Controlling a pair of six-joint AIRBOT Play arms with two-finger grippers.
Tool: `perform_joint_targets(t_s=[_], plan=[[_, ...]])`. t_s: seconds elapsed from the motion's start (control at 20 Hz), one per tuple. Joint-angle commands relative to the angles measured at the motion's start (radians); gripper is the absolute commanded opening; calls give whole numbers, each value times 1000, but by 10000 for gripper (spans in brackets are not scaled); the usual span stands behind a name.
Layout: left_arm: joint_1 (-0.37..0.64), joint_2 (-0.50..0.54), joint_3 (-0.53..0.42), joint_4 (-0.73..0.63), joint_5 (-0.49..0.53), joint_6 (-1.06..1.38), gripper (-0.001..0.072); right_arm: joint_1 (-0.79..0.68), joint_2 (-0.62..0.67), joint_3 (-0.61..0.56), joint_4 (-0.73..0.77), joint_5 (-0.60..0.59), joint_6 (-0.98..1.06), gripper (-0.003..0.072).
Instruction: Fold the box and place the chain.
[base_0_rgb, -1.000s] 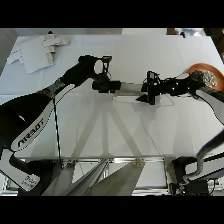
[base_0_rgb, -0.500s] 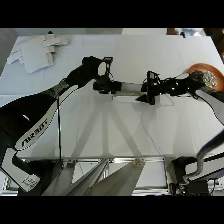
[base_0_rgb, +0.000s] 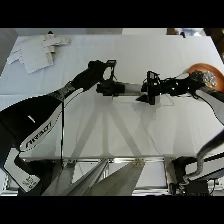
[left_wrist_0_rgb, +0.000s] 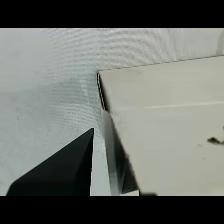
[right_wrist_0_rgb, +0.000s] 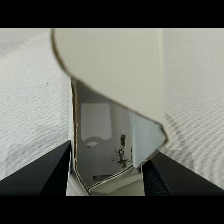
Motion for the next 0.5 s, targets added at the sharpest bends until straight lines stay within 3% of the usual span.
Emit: perform_joint_targets(t_s=[0.0,0.25,0.35,0.45], plan=[[-10,-3,1,22,-5,-41,270,0,0,0,0,0,0,186],[-27,-3,1,72,-6,-49,202,0,0,0,0,0,0,186],[-28,-3,1,71,-2,-48,127,0,0,0,0,0,0,186],[-29,-3,1,63,7,-45,6,0,0,0,0,0,0,186]])
